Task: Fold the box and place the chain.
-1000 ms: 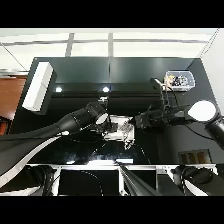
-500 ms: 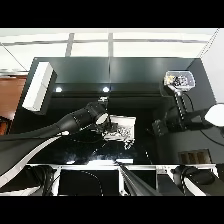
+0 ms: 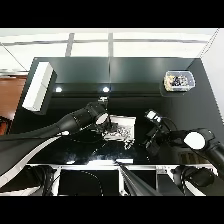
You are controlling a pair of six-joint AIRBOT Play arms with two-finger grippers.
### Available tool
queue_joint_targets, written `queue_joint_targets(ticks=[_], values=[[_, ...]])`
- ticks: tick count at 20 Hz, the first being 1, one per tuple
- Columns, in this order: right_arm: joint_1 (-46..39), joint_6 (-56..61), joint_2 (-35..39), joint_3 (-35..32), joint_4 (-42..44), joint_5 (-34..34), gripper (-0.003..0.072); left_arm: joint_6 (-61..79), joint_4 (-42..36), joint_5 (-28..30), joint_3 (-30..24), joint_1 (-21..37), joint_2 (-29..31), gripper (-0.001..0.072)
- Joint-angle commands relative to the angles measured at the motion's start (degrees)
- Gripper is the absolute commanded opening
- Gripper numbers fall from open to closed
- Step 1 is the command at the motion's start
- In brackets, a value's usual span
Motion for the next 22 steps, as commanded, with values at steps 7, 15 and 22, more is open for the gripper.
queue_joint_targets(ticks=[7, 15, 22], values=[[1.77, -44.76, -13.64, -1.51, 16.28, -5.53, 0.0639, 0.0, 0.0, -0.02, -0.02, 0.02, 0.0, 0.0029], [1.86, -48.54, -15.72, -1.53, 18.58, -10.01, 0.0637, 0.0, 0.0, -0.02, -0.02, 0.02, 0.0, 0.0029], [1.88, -49.48, -15.82, -1.53, 18.38, -8.96, 0.0492, 0.0, 0.0, -0.02, -0.02, 0.02, 0.0, 0.0029]])
